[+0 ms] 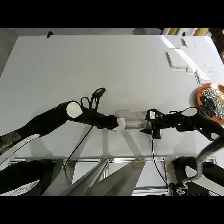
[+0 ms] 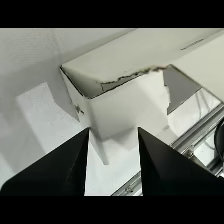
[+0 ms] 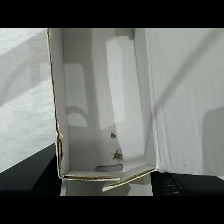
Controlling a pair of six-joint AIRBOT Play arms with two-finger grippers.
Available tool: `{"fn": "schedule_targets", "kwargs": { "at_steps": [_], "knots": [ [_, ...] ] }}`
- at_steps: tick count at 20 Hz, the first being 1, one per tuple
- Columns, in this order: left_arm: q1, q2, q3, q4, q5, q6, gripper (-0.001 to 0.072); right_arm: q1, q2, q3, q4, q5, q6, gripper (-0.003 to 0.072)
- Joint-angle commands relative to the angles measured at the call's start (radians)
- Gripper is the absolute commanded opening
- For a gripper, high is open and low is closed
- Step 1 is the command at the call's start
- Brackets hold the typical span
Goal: Fold the box and place the chain.
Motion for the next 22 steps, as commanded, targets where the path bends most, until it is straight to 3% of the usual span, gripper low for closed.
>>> {"fn": "schedule_targets", "kwargs": {
  "at_steps": [1,10,22],
  "knots": [
    [-0.031,-0.03,0.013,0.011,0.029,-0.033,0.0345,0.0,0.001,0.0,0.0,0.001,0.0,0.0408],
    [-0.069,-0.071,0.153,0.3,-0.039,-0.304,0.0345,0.0,0.001,0.0,0.0,0.0,0.0,0.0408],
    [-0.14,-0.202,0.307,0.488,-0.171,-0.61,0.034,0.0,0.001,0.0,0.0,0.001,0.0,0.0408]
  ]
}}
